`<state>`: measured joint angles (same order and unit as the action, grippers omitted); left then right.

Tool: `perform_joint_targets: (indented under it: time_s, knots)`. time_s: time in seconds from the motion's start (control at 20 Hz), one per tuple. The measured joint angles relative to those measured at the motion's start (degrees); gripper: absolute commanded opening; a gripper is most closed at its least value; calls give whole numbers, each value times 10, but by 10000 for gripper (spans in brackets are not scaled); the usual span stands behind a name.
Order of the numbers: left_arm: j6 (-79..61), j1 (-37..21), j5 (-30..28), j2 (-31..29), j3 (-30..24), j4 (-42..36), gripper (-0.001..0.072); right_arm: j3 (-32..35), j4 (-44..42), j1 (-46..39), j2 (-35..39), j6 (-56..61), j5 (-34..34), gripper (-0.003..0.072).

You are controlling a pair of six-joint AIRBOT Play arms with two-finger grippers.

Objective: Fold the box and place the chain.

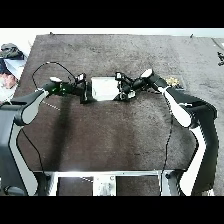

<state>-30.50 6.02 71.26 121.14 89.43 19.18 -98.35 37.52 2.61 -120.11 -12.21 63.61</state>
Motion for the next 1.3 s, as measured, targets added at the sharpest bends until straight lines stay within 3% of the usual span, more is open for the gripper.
perform_joint_targets:
  time_s: [1.3]
  knots:
    - [0, 7, -19, 0, 0, -5, 715, 0, 0, 0, 0, 0, 0, 398]
